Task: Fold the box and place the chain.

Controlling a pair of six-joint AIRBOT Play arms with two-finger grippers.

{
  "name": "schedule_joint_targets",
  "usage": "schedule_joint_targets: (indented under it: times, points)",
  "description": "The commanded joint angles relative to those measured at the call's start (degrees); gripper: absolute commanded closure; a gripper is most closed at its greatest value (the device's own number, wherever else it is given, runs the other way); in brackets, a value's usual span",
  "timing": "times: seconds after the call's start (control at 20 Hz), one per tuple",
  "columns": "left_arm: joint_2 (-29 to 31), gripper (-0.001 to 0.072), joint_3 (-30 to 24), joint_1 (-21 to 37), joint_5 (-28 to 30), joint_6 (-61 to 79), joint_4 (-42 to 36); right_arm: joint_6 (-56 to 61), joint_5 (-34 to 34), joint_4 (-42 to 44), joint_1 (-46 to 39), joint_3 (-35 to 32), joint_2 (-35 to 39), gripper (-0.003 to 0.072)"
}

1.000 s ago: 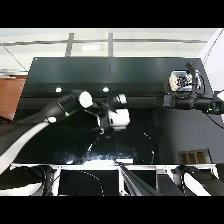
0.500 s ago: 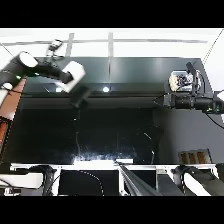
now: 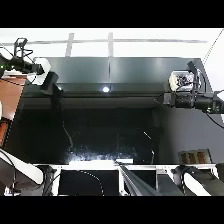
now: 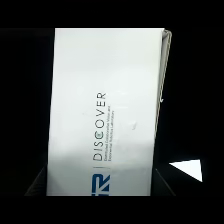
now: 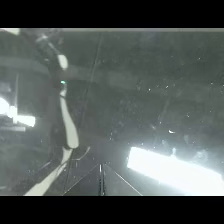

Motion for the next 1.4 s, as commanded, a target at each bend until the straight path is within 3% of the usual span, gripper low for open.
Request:
schedule_joint_targets:
  times: [0.0, 0.05, 0.1, 0.15, 0.35, 0.6, 0.65, 0.8, 0.9, 1.0, 1.2, 1.3, 1.35]
  points:
    - [-6.54, 0.0304, 7.02, 1.01, -0.04, -2.93, 2.01, 0.96, -1.16, 0.02, 0.02, 0.02, 0.02, 0.0647]
    - [-7.5, 0.0298, 8.07, 0.85, 0.04, -2.95, 1.46, 1.14, -1.09, 0.0, 0.02, 0.02, 0.02, 0.0647]
    - [-7.69, 0.0175, 8.33, 0.85, 0.96, -3.1, 1.36, 1.16, -1.09, 0.02, 0.02, 0.02, 0.0, 0.0648]
    - [-7.63, -0.0002, 8.55, 0.79, 1.84, -4.87, 1.55, 1.36, -1.09, 0.02, 0.02, 0.02, 0.02, 0.0647]
    - [-4.66, -0.0003, 12.0, 0.87, -5.14, -8.04, 2.84, 1.38, -0.24, 0.02, 0.02, 0.04, 0.02, 0.0647]
    - [6.21, 0.0001, 11.93, 0.85, -19.8, -8.11, 2.4, 1.36, 3.06, 0.33, 0.0, 0.04, 0.2, 0.0647]
    - [8.68, 0.0024, 11.37, 0.9, -22.82, -10.69, 2.4, 1.33, 5.05, -0.59, -0.11, 0.04, 0.48, 0.0647]
    - [17.0, 0.0644, 5.27, 0.74, -32.02, -16.96, -0.42, 4.13, 7.04, -9.33, -0.13, 0.04, 3.23, 0.0647]
    - [24.11, 0.0682, -4.04, -0.48, -32.06, -19.39, -4.11, 6.64, 5.97, -16.79, -0.13, -0.02, 6.08, 0.0647]
    - [35.45, 0.0682, -20.09, -3.61, -22.51, -16.28, -8.2, 9.46, 1.99, -22.77, -0.13, -2.43, 9.79, 0.0647]
    - [61.79, 0.0682, -57.13, -12.22, 1.92, -12.7, -9.94, 9.35, -5.66, -24.39, -0.11, -9.66, 13.05, 0.0647]
    - [71.47, 0.0682, -69.59, -13.81, 7.74, -12.72, -9.79, 9.22, -6.29, -25.79, -0.09, -9.77, 13.05, 0.0649]
    - [74.99, 0.0682, -73.31, -13.81, 7.63, -12.74, -9.92, 9.22, -6.23, -25.73, -0.09, -9.77, 13.05, 0.0649]
